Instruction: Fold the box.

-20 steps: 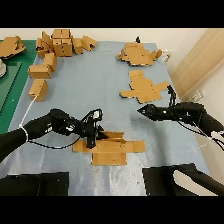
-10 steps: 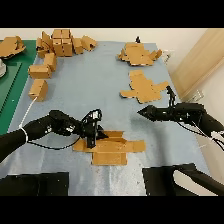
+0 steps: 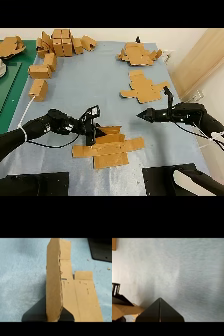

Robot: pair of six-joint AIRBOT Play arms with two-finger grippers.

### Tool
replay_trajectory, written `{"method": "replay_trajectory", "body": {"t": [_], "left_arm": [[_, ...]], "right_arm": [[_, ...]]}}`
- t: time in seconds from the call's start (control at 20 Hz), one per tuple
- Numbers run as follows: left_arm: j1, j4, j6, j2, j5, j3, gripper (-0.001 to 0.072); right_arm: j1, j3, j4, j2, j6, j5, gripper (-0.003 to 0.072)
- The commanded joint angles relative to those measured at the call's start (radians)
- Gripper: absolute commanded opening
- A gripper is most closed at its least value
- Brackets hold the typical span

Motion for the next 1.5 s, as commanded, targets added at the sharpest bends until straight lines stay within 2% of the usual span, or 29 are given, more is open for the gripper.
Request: {"method": "replay_trajectory", "body": {"t": [0.0, 0.15, 0.5, 0.8, 1.15, 1.3, 1.45], "left_arm": [[0.001, -0.003, -0.012, 0.001, -0.002, 0.0, 0.0012], [-0.001, -0.002, -0.006, 0.001, -0.014, 0.0, 0.0012], [-0.001, 0.013, -0.005, 0.001, -0.082, 0.0, 0.0012], [-0.001, 0.012, -0.013, 0.001, -0.082, 0.0, 0.0012], [-0.001, 0.008, -0.019, 0.001, -0.082, 0.0, 0.0012], [-0.001, 0.008, -0.019, 0.001, -0.082, 0.0, 0.0012], [-0.001, 0.008, -0.019, 0.001, -0.082, 0.0, 0.0012]], "right_arm": [[0.056, 0.0, -0.021, 0.052, -0.016, 0.025, 0.0003], [0.109, -0.001, -0.069, 0.1, 0.015, 0.123, 0.0003], [0.109, 0.0, -0.08, 0.099, 0.019, 0.125, 0.0003], [0.11, 0.0, -0.084, 0.099, 0.019, 0.142, 0.0003], [0.197, 0.0, -0.117, 0.124, 0.018, 0.163, 0.0002], [0.267, 0.0, -0.248, 0.214, 0.1, 0.155, 0.0001], [0.357, -0.001, -0.543, 0.396, 0.259, 0.097, 0.0001]]}}
